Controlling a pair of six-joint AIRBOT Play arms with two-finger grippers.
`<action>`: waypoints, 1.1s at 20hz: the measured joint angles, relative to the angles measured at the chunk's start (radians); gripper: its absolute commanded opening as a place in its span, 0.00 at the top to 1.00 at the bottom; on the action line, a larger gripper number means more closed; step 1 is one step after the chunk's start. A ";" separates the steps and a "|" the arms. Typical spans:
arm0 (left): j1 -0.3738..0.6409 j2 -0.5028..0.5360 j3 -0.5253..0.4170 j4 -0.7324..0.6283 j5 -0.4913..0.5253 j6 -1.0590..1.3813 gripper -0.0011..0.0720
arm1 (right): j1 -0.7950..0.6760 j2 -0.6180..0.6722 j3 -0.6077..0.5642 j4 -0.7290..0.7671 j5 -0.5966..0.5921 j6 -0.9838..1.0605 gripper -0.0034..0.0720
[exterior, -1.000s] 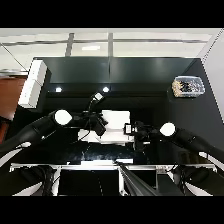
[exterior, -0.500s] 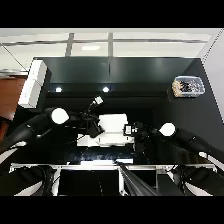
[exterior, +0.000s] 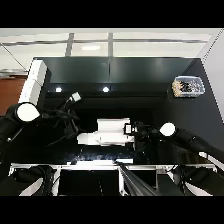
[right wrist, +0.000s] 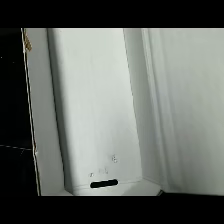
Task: Fold the box and place the chain.
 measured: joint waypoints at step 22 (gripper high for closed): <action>-0.167 -0.171 -0.134 -0.220 0.248 0.494 0.14 | 0.000 0.000 0.000 0.000 -0.037 0.040 0.26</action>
